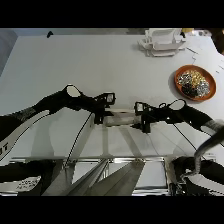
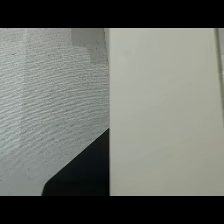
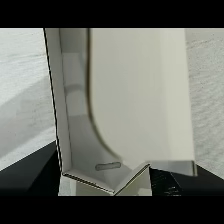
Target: Fold the box and place the chain.
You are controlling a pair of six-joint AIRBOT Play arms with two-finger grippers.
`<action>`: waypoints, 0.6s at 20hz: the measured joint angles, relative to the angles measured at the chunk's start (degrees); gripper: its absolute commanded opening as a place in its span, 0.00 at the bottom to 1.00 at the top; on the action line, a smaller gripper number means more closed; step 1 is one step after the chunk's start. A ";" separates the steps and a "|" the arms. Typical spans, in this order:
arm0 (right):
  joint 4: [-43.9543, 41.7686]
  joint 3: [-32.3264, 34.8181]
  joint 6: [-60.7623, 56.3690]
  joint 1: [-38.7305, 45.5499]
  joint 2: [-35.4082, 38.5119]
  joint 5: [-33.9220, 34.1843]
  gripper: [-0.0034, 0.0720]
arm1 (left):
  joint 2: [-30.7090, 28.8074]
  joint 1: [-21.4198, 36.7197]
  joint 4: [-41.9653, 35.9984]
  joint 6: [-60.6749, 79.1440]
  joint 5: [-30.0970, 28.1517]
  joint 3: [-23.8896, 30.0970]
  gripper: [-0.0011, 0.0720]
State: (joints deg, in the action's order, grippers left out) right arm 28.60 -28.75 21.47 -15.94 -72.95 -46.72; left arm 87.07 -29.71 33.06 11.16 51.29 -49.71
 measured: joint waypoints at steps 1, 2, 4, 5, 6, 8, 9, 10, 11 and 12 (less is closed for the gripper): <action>0.04 0.00 0.00 0.00 -0.02 -0.09 0.60 | 0.00 0.00 0.00 0.00 0.00 0.00 0.03; 0.15 0.00 -0.02 0.00 -0.02 -0.17 0.62 | 0.00 0.00 0.00 0.00 0.00 0.00 0.03; 0.66 -0.02 -0.26 0.00 -0.02 -0.59 0.77 | 0.00 0.00 0.00 0.00 -0.02 0.00 0.03; 0.87 -0.02 -0.35 0.00 -0.04 -0.98 0.77 | 0.00 0.02 -0.02 -0.02 -0.09 0.00 0.03; 0.98 -0.02 -0.44 0.00 -0.04 -1.31 0.78 | 0.00 0.00 -0.02 -0.02 -0.09 0.00 0.03; 1.31 -0.02 -0.48 0.00 -0.07 -2.27 0.87 | 0.00 0.00 -0.02 0.00 -0.13 0.00 0.03; 1.42 -0.02 -0.50 0.00 -0.07 -2.91 0.92 | 0.02 0.00 -0.02 0.00 -0.17 0.00 0.03; 1.49 0.00 -0.55 0.00 -0.09 -3.43 0.93 | 0.02 0.00 -0.02 0.00 -0.17 0.00 0.03; 1.46 0.00 -0.61 0.00 -0.09 -3.65 0.92 | 0.02 0.00 -0.02 0.00 -0.15 0.00 0.03; 1.42 0.00 -0.63 0.00 -0.09 -3.82 0.92 | 0.02 0.00 0.00 0.00 -0.11 0.00 0.03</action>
State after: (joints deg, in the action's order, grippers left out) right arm 30.02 -28.75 20.84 -15.94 -73.03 -50.54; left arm 87.09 -29.71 33.06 11.16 51.18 -49.71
